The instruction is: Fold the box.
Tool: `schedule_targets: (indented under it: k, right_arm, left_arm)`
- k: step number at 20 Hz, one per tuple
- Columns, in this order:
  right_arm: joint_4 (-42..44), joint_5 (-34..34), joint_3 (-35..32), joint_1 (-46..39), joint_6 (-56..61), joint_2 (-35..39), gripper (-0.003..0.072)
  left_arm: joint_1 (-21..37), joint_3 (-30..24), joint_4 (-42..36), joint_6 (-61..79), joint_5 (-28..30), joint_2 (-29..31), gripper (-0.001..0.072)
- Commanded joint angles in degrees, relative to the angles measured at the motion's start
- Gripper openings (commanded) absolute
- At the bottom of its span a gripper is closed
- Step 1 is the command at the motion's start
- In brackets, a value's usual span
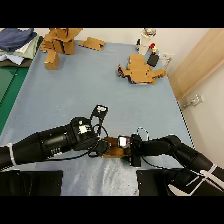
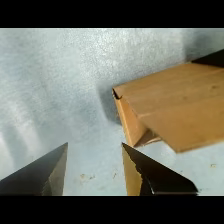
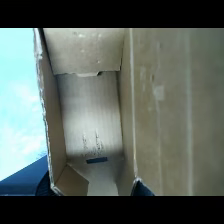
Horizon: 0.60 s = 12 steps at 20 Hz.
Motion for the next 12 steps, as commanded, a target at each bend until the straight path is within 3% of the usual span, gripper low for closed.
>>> schedule_targets:
  k: [1,12]
  right_arm:
    - [0.02,0.00,0.02,0.02,0.02,0.02,0.0496]
    - [0.02,0.00,0.02,0.02,0.02,0.02,0.0496]
  left_arm:
    - [1.73,-0.15,-1.38,0.92,3.69,-1.73,0.0532]
    - [2.60,-0.15,-12.37,-0.76,13.16,-9.88,0.0530]
